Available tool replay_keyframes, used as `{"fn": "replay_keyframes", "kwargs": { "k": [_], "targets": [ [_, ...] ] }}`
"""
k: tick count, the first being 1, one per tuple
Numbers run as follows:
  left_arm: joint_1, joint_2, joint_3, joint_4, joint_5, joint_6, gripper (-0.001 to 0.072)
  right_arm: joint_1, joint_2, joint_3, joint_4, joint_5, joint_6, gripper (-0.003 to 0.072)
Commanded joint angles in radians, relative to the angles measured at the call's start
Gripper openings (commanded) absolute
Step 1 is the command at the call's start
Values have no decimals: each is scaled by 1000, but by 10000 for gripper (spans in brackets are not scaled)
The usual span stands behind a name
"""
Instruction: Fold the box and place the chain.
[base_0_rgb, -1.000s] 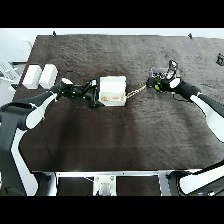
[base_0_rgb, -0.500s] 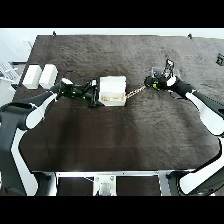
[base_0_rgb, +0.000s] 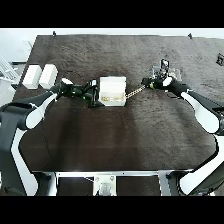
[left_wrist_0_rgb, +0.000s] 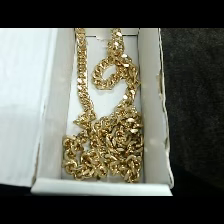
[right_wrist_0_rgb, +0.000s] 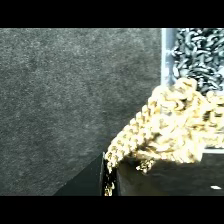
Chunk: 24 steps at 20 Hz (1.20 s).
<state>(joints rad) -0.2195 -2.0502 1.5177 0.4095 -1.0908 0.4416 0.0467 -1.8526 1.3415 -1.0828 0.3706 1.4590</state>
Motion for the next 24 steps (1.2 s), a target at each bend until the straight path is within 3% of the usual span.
{"fn": "replay_keyframes", "kwargs": {
  "k": [1,5,17,24],
  "targets": [
    [0,1,0,0,-1,0,579,7,4,1,2,7,0,9],
    [1,1,0,0,-1,0,579,10,79,1,0,64,22,5],
    [1,1,0,-1,-1,0,579,133,527,1,-67,153,33,5],
    [1,1,0,-1,-1,0,579,283,643,1,-71,156,31,6]
  ]
}}
